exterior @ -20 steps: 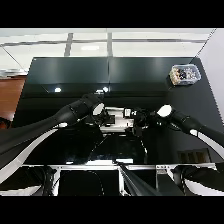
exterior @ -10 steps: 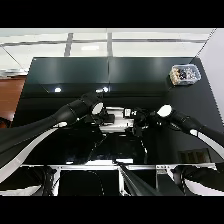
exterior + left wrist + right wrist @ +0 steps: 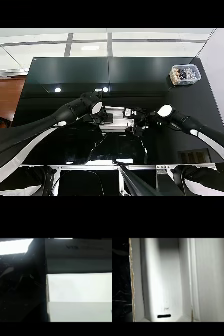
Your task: Fold the box and place the chain.
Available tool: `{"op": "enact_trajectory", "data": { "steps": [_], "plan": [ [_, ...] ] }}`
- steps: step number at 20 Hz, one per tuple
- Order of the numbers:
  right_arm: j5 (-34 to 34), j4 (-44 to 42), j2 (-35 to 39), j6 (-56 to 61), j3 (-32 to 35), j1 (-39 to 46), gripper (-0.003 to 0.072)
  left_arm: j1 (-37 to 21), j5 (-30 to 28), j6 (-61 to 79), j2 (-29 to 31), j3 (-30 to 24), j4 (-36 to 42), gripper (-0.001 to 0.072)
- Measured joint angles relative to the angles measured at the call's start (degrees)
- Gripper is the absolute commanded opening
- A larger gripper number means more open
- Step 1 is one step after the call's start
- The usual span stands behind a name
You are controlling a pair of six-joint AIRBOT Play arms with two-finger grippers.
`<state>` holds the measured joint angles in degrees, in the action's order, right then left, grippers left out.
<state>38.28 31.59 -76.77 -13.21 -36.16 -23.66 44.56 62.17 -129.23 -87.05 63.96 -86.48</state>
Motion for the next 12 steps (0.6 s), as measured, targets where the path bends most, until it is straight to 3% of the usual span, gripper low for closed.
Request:
{"op": "enact_trajectory", "data": {
  "steps": [1,6,12],
  "plan": [
    [0.00,0.00,0.00,0.00,0.00,0.00,0.0700,0.00,0.00,0.00,0.00,0.00,0.02,0.0023],
    [1.07,3.98,2.64,3.32,0.02,-0.02,0.0711,0.04,-0.07,0.07,0.00,0.00,0.61,0.0023],
    [4.28,16.85,9.11,11.93,0.02,0.07,0.0710,0.04,0.00,0.09,0.00,0.00,0.24,0.0024]
  ]
}}
